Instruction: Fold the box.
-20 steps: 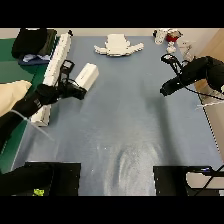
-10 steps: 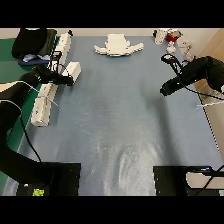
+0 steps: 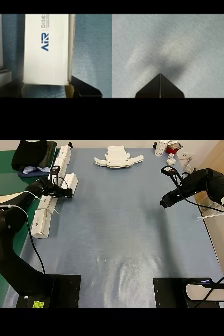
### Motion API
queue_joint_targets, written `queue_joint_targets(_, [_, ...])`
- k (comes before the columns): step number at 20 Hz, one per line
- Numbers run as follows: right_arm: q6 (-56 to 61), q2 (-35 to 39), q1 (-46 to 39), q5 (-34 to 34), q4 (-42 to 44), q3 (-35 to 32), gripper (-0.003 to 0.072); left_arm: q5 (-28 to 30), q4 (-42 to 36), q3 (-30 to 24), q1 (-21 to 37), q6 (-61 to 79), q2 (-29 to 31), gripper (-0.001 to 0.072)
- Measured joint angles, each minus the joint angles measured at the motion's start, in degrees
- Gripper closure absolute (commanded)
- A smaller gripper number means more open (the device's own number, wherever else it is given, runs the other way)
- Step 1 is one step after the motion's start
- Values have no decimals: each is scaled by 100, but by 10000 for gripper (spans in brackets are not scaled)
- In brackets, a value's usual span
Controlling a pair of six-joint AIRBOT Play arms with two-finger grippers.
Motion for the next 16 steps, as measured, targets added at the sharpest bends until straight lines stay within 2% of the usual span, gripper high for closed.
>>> queue_joint_targets(16, [2,0,0,-2,0,0,682,284,240,46,-24,-87,-55,300])
